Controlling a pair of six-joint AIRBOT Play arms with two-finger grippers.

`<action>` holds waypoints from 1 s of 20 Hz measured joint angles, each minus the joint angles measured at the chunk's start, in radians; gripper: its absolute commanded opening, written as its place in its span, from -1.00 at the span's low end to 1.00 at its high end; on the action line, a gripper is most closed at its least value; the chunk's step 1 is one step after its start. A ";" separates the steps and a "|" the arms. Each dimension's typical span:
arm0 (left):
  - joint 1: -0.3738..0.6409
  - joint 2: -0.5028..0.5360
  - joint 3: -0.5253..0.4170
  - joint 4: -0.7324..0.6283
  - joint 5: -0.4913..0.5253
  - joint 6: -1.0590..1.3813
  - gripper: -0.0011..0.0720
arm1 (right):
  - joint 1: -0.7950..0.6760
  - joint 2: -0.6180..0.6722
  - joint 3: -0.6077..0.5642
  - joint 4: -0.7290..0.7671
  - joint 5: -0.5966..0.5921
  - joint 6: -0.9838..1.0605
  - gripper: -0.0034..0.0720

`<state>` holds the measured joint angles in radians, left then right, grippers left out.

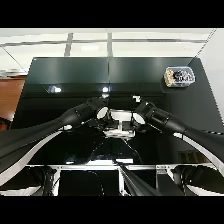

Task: Fold the box and place the chain.

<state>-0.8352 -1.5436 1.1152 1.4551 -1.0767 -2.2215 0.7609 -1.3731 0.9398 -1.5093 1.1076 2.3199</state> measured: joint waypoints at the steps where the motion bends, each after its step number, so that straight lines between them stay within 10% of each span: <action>1: 0.000 0.000 0.000 0.000 0.000 0.000 -0.89 | 0.000 0.000 0.002 0.003 -0.002 0.000 -0.19; 3: 0.000 0.000 0.000 0.000 0.000 -0.003 -0.89 | 0.000 0.000 0.004 0.012 0.006 0.003 -0.87; 5: 0.000 0.000 0.000 -0.005 0.000 -0.010 -0.89 | 0.000 0.000 0.005 0.014 0.005 0.012 -0.87; 6: 0.000 0.000 0.000 -0.004 0.000 -0.010 -0.89 | 0.000 0.000 0.006 0.013 0.005 0.011 -0.82; 8: 0.000 0.000 0.000 0.001 0.000 0.001 -0.89 | 0.000 0.000 0.008 0.014 0.011 0.002 0.00; 20: 0.000 0.000 0.003 0.009 -0.003 -0.003 -0.89 | -0.036 0.263 0.105 -0.128 0.211 -0.157 -0.01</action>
<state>-0.8352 -1.5436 1.1179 1.4643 -1.0794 -2.2250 0.7250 -1.1103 1.0443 -1.6371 1.3186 2.1628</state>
